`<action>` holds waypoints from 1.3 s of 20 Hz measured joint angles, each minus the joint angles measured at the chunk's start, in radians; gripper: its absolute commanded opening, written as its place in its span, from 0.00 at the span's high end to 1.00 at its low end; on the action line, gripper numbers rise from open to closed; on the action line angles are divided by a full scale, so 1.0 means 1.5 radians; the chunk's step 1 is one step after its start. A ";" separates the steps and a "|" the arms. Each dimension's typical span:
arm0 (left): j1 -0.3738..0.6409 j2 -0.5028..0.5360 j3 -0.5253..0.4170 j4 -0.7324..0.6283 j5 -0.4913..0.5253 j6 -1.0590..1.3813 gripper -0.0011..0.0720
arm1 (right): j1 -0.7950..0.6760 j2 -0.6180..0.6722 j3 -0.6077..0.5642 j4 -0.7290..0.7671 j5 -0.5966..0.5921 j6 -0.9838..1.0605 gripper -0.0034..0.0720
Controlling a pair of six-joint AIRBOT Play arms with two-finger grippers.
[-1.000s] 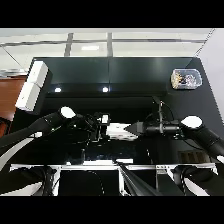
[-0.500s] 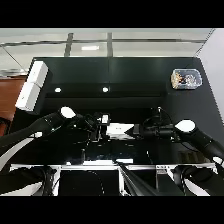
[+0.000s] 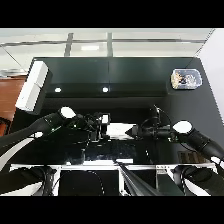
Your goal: Fold the box and place the chain.
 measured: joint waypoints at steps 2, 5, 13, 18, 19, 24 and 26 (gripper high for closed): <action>0.000 0.000 0.000 -0.001 0.000 -0.004 0.44 | 0.004 0.000 0.000 -0.010 -0.014 0.001 0.94; 0.000 0.000 0.000 -0.002 0.001 -0.006 0.44 | 0.005 0.001 0.001 -0.025 -0.023 -0.003 0.94; 0.002 0.001 0.000 -0.003 0.001 -0.008 0.43 | -0.052 0.023 0.110 -0.151 0.120 -0.044 0.94; 0.019 0.020 0.009 0.027 0.014 -0.024 0.00 | -0.183 0.048 0.222 -0.251 0.202 -0.037 0.93; 0.025 0.026 0.016 0.047 0.015 -0.045 0.00 | -0.209 0.050 0.232 -0.261 0.201 -0.031 0.93; 0.071 0.063 0.058 0.161 -0.001 -0.194 0.00 | -0.314 0.054 0.254 -0.295 0.231 -0.018 0.93; 0.085 0.072 0.079 0.188 -0.031 -0.238 0.00 | -0.346 0.054 0.256 -0.303 0.242 -0.016 0.93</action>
